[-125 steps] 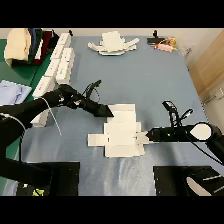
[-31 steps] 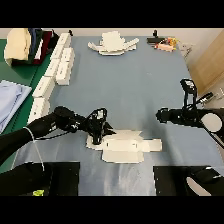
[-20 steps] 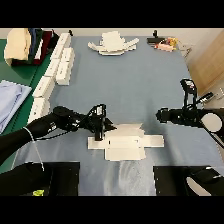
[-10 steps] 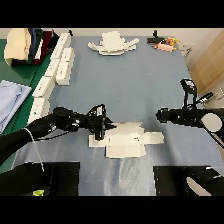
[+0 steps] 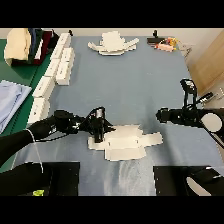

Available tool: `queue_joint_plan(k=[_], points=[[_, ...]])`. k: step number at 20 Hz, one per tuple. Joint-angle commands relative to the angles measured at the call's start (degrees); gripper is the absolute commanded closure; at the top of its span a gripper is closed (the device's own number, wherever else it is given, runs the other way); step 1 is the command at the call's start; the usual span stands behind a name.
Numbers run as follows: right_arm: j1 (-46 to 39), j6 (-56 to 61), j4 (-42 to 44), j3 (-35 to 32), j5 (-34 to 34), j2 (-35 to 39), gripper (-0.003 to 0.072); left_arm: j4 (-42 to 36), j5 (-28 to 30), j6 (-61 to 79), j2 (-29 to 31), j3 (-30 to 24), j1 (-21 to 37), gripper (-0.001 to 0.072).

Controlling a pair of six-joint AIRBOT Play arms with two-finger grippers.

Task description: Fold the box.

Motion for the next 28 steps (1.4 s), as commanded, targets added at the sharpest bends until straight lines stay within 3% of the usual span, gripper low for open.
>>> queue_joint_plan(k=[1,5,17,18,19,20,21,25,28], points=[[0.0,0.0,0.0,0.0,0.0,0.0,0.0314,0.5,-0.6,-1.1,-0.1,-0.8,0.0,0.0695],[0.0,0.0,0.0,0.0,0.0,0.0,0.0314,0.7,-4.3,-1.1,0.0,-0.8,0.0,0.0695],[0.0,0.0,0.6,0.0,0.3,0.0,0.0316,3.6,-5.5,-4.3,0.0,-0.9,0.0,0.0695],[0.0,0.0,1.1,0.0,0.5,0.0,0.0332,3.5,-5.6,-4.3,0.0,-0.9,0.0,0.0696],[0.0,-0.1,2.1,0.0,1.1,0.0,0.0429,3.5,-5.6,-4.3,0.0,-0.9,0.0,0.0696],[0.0,-0.3,3.2,0.0,2.4,0.0,0.0597,3.6,-5.6,-4.3,0.0,-0.9,0.0,0.0695],[0.0,-1.7,5.0,0.0,4.3,0.0,0.0679,3.5,-5.6,-4.3,0.0,-0.9,0.0,0.0695],[1.2,-3.1,8.9,0.0,14.8,0.6,0.068,3.5,-5.6,-4.3,0.0,-0.9,0.0,0.0695],[8.3,-3.1,9.6,-0.4,21.8,2.8,0.068,3.5,-5.6,-4.3,0.0,-0.9,0.0,0.0695]])
